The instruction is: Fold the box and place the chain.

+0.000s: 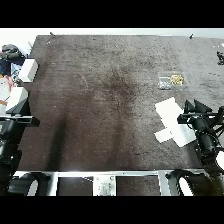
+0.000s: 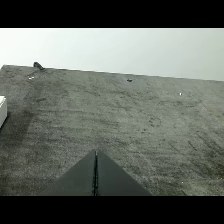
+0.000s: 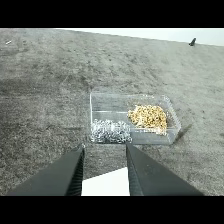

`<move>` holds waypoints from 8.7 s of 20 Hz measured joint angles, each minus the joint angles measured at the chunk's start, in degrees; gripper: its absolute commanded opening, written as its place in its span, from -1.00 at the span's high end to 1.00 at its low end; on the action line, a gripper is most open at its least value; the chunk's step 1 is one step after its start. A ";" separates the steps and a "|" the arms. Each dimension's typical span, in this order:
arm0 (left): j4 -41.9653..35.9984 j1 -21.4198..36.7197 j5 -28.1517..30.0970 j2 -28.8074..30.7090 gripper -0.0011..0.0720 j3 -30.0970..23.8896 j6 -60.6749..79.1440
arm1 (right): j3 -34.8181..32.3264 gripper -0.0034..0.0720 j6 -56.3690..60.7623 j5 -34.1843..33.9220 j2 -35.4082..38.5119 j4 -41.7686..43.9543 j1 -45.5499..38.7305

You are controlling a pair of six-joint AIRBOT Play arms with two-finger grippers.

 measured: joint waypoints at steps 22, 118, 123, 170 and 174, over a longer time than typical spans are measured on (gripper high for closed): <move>0.00 0.00 0.00 0.00 0.94 -0.02 0.00 | 44.15 -0.35 27.74 35.41 -49.42 -19.21 -25.40; 36.85 -2.43 -70.07 -115.97 -0.49 106.62 -37.55 | 53.07 0.88 37.53 50.14 -82.55 -14.93 5.68; 33.99 -2.71 -71.38 -122.16 -0.49 110.84 -37.92 | 53.07 0.88 37.53 50.14 -82.55 -14.91 5.70; 25.33 -4.85 -82.18 -127.97 0.95 111.65 14.14 | 52.74 -0.52 36.24 51.21 -72.46 -21.59 -3.93; 24.83 -4.70 -79.80 -127.95 0.94 110.84 18.67 | 52.02 -0.52 36.24 51.25 -72.41 -22.86 -4.07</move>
